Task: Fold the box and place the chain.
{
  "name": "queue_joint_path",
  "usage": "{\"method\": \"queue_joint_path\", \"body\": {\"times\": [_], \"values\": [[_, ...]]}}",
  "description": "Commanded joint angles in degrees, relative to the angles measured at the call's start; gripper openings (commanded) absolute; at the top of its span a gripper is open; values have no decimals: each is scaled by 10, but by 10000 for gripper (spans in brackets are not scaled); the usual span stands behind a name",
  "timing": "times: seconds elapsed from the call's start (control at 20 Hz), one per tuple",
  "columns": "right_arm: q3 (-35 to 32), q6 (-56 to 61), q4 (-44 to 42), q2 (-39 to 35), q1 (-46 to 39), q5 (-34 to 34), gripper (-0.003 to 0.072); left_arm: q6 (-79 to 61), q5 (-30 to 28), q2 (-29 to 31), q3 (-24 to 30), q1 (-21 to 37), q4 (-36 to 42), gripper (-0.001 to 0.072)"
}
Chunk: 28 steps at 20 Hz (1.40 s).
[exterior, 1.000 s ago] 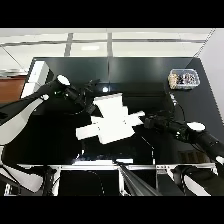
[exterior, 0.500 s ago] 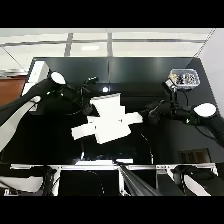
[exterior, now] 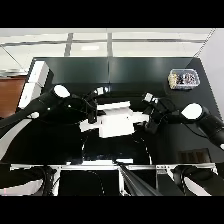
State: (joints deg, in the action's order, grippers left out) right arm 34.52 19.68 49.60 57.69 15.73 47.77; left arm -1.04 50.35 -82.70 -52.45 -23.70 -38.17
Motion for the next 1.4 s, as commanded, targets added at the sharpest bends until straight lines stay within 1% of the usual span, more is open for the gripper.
{"method": "queue_joint_path", "body": {"times": [0.0,0.15,0.45,0.55,0.65,0.8,0.85,0.95,1.1,1.25,1.35], "values": [[-4,-53,51,10,22,-12,705,-33,-48,-18,0,-24,-6,23],[-4,-131,51,19,22,0,701,-33,-36,-36,-1,-24,-6,23],[-5,-142,36,52,34,15,697,-33,-33,-37,-3,-24,-6,23],[-6,-142,10,68,52,4,697,-33,-20,-37,-3,-24,-6,23],[-6,-142,-14,88,66,-21,697,-33,-18,-37,-3,-24,-6,23],[-5,-160,-109,97,71,-50,697,-33,-18,-37,-3,-24,-6,23],[-3,-169,-125,97,71,-55,697,-33,-18,-37,-3,-24,-6,23],[8,-194,-122,90,71,-55,697,-33,-18,-37,-3,-24,-6,23],[21,-252,-94,80,71,-58,697,-33,-18,-37,-3,-24,-6,23],[22,-262,-91,80,54,-96,697,-33,-18,-37,-3,-24,-6,23],[22,-280,-95,80,41,-99,697,-33,-18,-37,-3,-24,-6,23]]}}
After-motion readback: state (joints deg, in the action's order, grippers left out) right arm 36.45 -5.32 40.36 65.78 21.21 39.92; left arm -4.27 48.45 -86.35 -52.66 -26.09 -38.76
